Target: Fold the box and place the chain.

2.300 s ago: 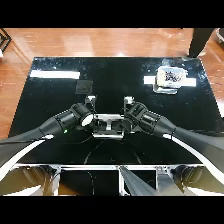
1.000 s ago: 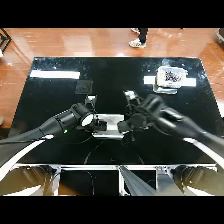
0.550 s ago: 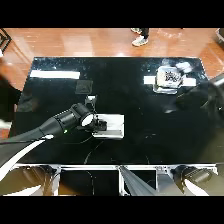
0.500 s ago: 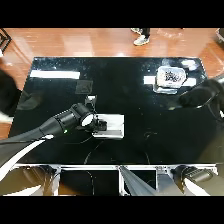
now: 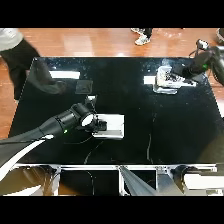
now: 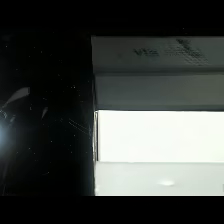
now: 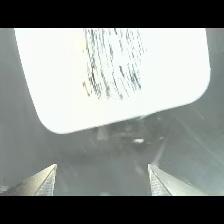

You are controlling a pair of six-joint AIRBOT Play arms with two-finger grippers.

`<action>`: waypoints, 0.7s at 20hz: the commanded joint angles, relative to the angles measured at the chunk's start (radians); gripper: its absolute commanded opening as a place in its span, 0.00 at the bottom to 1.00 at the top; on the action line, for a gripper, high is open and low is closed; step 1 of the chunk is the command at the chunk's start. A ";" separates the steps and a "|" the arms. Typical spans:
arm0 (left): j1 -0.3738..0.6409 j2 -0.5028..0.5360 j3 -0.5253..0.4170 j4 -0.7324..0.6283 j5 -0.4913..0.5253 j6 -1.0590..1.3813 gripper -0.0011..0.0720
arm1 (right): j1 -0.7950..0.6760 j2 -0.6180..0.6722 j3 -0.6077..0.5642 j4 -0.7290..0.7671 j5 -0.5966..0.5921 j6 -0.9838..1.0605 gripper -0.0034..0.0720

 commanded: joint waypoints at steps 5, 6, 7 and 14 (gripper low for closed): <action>0.000 0.000 -0.001 -0.019 -0.002 0.001 0.04 | -0.014 -0.306 0.289 0.148 -0.034 0.383 0.67; 0.000 0.000 -0.001 -0.019 -0.003 0.001 0.04 | -0.016 -0.314 0.289 0.152 -0.018 0.396 0.67; 0.000 0.000 -0.001 -0.019 -0.003 0.001 0.04 | -0.018 -0.322 0.289 0.161 0.000 0.410 0.67; 0.000 0.000 -0.001 -0.019 -0.003 0.001 0.04 | -0.028 -0.352 0.289 0.219 0.061 0.442 0.67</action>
